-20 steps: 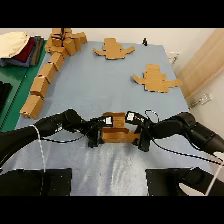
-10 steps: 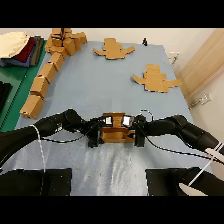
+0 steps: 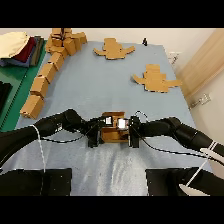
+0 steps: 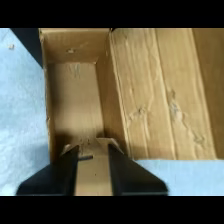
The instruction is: Fold the box.
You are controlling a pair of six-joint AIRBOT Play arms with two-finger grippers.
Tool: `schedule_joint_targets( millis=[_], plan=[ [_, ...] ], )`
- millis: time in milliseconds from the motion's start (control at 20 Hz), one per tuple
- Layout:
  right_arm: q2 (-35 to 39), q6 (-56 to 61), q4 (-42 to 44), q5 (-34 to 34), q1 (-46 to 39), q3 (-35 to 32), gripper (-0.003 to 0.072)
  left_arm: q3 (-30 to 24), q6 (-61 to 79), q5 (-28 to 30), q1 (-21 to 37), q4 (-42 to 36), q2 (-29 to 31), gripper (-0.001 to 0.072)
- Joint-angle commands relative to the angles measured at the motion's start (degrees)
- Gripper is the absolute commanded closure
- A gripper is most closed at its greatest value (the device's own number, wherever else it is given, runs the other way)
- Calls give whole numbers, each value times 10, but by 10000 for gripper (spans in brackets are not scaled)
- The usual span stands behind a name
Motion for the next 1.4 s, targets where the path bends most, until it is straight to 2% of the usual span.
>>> schedule_joint_targets(
  millis=[0,50,100,400,450,550,600,650,800,900,950,1000,1050,1150,1350],
  plan=[
    [-12,-4,3,31,10,0,153,0,0,0,0,0,0,353],
    [-12,-4,3,31,10,0,55,0,0,0,0,0,0,353],
    [-12,-4,3,31,10,0,28,0,0,0,0,0,0,353],
    [-10,6,1,20,9,0,17,0,0,0,0,0,0,354],
    [-7,27,-10,10,9,0,87,0,0,0,0,0,0,353],
    [10,137,-97,-33,9,3,494,0,0,0,0,0,0,354],
    [22,214,-162,-59,9,7,642,0,0,0,0,0,0,353],
    [39,316,-232,-87,9,10,681,0,0,0,0,0,0,354],
    [111,596,-405,-152,9,37,682,0,0,0,0,0,0,353],
    [152,801,-551,-207,-2,47,682,0,0,0,0,0,0,353],
    [157,885,-602,-256,-23,45,682,0,0,0,0,0,0,353],
    [153,930,-611,-295,-57,39,682,0,0,0,0,0,0,353],
    [144,957,-591,-305,-92,29,682,0,0,0,0,0,0,353],
    [112,962,-469,-282,-157,8,683,0,0,1,0,0,0,353],
    [21,829,-225,-231,-192,2,685,0,0,0,0,0,0,353]
  ],
)
